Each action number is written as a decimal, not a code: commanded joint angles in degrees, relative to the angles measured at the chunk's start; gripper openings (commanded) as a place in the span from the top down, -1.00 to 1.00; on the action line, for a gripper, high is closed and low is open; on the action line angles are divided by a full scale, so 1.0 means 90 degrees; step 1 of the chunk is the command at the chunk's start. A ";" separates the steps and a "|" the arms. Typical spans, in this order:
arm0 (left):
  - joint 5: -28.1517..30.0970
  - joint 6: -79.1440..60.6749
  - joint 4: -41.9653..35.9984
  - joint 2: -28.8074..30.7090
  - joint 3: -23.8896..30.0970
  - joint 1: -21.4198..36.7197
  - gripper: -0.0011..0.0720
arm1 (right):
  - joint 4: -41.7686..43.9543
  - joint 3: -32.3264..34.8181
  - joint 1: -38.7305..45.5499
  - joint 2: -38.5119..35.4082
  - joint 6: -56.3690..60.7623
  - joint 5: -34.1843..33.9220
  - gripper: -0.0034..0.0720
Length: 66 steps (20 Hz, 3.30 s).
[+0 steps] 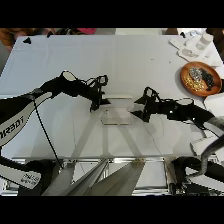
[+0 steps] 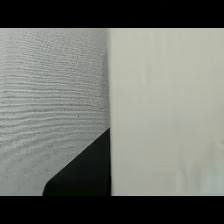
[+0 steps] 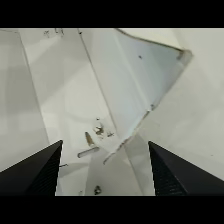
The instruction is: Fold the box and place the chain.
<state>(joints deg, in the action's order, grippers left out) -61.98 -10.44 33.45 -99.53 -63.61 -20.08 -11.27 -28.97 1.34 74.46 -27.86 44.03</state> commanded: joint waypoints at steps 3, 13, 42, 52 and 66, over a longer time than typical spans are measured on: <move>0.0002 -0.0002 0.0000 -0.0005 0.0002 -0.0002 0.94 | -0.0306 0.0124 0.0413 -0.0981 0.0119 0.0007 -0.68; 0.0002 -0.0002 0.0000 -0.0005 0.0002 -0.0002 0.94 | -0.2174 0.1163 -0.0187 -0.2358 0.1202 0.0325 -0.68; 0.0000 -0.0002 0.0000 -0.0005 0.0002 -0.0002 0.94 | 0.0027 0.0442 -0.0624 -0.0413 0.0491 -0.0576 -0.68; 0.0002 -0.0002 0.0000 -0.0005 0.0002 -0.0002 0.94 | -0.0612 -0.0070 -0.0622 -0.0034 0.0537 -0.0289 -0.68; 0.0002 -0.0002 0.0000 -0.0005 0.0002 -0.0002 0.94 | -0.0911 -0.0481 -0.0187 0.0260 0.0073 0.0199 -0.68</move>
<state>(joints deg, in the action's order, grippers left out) -61.91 -10.44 33.50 -99.53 -63.61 -20.08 -19.33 -32.75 -0.47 76.49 -25.91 44.58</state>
